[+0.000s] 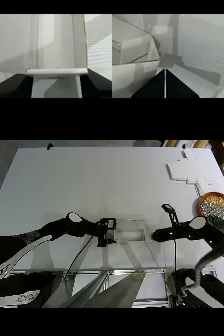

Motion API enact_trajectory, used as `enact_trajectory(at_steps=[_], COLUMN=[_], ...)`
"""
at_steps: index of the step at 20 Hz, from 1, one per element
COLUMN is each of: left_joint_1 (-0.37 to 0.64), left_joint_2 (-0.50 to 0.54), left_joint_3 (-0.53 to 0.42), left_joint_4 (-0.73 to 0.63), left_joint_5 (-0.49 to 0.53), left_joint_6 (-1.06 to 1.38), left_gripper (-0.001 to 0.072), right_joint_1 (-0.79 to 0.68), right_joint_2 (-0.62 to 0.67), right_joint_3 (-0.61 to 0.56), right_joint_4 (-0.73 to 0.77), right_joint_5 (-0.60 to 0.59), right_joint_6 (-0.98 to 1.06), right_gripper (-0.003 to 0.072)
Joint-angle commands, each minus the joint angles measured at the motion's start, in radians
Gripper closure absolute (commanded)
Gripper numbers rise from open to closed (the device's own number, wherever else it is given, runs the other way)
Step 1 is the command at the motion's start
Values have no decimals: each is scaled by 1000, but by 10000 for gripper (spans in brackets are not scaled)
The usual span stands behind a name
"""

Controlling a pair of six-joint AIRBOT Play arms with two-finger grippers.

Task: Fold the box and place the chain.

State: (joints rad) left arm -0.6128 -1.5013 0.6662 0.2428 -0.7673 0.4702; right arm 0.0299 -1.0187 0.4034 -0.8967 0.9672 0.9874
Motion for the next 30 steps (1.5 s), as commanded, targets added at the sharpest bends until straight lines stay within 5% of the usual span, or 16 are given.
enact_trajectory(at_steps=[1, 7, 9, 12, 14, 21, 25, 27, 30], left_joint_1=[0, 0, 0, 0, 0, 0, 0, 0, 0], left_joint_2=[0, 0, 0, 0, 0, 0, 0, 0, 0], left_joint_3=[0, 0, 0, 0, 0, 0, 0, 0, 0], left_joint_4=[0, 0, 0, 0, 0, 0, 0, 0, 0], left_joint_5=[0, 0, 0, 0, 0, 0, 0, 0, 0], left_joint_6=[0, 0, 0, 0, 0, 0, 0, 0, 0], left_gripper=[561, 560, 560, 561, 561, 561, 561, 561, 561], right_joint_1=[21, 21, 21, 21, 21, 88, 244, 297, 364], right_joint_2=[70, 170, 175, 175, 172, 171, 146, 100, 34], right_joint_3=[-1, -1, -1, -28, -53, -44, 47, 100, 151], right_joint_4=[39, 116, 117, 140, 145, 193, -26, -155, -257], right_joint_5=[18, 38, 40, 3, -13, -33, -81, -72, -64], right_joint_6=[0, 0, 0, 0, 8, 54, 276, 453, 602], right_gripper=[618, 573, 487, 468, 348, 345, 334, 232, 229])
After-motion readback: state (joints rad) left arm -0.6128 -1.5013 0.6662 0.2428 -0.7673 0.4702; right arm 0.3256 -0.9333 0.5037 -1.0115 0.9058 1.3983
